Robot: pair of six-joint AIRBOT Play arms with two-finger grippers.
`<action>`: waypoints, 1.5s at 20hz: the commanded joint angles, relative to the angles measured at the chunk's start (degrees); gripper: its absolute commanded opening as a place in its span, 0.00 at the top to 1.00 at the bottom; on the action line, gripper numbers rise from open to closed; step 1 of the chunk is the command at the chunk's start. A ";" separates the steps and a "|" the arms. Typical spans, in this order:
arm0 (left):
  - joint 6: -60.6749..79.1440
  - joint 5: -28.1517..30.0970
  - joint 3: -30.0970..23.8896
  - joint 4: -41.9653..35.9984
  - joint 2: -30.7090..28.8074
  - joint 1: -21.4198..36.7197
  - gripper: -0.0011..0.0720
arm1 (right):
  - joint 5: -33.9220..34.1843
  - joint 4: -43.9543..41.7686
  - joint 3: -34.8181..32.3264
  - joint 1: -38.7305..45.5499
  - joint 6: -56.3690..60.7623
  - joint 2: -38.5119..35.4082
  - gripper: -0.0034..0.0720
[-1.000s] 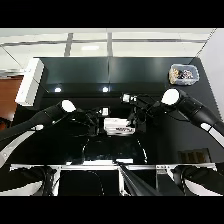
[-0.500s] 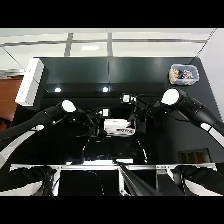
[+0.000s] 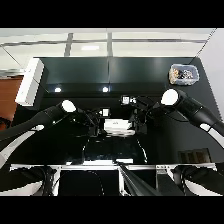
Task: Fold the box and place the chain.
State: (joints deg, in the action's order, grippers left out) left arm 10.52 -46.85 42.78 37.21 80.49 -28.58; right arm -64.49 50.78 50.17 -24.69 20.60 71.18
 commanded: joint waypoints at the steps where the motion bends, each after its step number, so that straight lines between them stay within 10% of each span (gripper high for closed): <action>1: -0.02 0.11 0.04 0.00 0.00 0.00 0.51 | -0.92 0.11 -0.04 -0.04 0.46 0.04 0.51; 12: -0.02 0.17 0.04 0.00 0.00 0.00 0.51 | -4.81 0.02 -0.46 1.77 15.54 -4.31 0.54; 14: -0.02 0.20 0.04 0.02 0.00 0.00 0.51 | -9.66 0.02 -0.63 4.70 24.79 -5.81 0.94; 15: -0.02 0.24 0.04 0.02 0.00 0.00 0.51 | -11.23 -1.33 -1.75 6.23 29.24 -5.79 0.93; 22: -0.04 0.79 0.04 0.00 0.00 0.00 0.51 | 8.37 -38.97 -18.56 6.99 30.40 -5.70 0.93; 30: -0.04 1.42 0.04 0.00 0.00 0.00 0.51 | 13.77 -28.83 -18.95 6.36 37.42 -1.55 0.93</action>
State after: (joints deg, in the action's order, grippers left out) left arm 10.61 -45.84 42.78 37.21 80.49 -28.58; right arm -53.21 18.09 31.70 -18.20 54.54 68.07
